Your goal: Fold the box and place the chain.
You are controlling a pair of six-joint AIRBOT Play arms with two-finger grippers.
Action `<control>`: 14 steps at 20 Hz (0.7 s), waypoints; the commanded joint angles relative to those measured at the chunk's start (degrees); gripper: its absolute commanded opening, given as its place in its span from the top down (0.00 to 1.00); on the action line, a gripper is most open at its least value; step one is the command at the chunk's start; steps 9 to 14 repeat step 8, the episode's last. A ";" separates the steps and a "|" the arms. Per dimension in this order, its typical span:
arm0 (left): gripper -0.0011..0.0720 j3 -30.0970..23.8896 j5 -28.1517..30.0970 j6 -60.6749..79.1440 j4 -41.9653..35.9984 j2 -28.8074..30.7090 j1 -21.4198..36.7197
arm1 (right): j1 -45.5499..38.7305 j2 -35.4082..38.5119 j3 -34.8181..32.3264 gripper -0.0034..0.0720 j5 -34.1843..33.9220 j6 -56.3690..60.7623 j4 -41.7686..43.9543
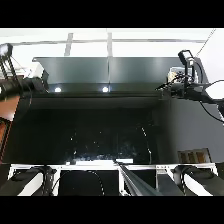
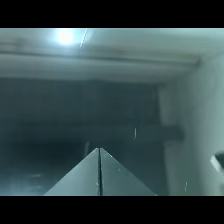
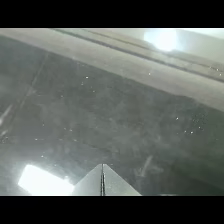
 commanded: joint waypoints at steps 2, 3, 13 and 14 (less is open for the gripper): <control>0.95 -8.81 -0.94 3.13 7.06 7.96 -1.31 | 0.94 -0.11 -0.04 0.94 -0.98 -0.09 -2.21; 0.95 -8.81 -0.61 3.13 6.91 7.78 -1.31 | 0.94 -0.11 -0.04 0.94 -0.98 -0.09 -2.21; 0.95 -8.81 -0.37 3.13 6.38 7.54 -1.33 | 0.94 -0.11 -0.07 0.94 -0.96 -0.09 -2.21; 0.95 -8.81 -0.37 3.13 6.38 7.54 -1.33 | 0.94 -0.11 -0.07 0.94 -0.96 -0.09 -2.21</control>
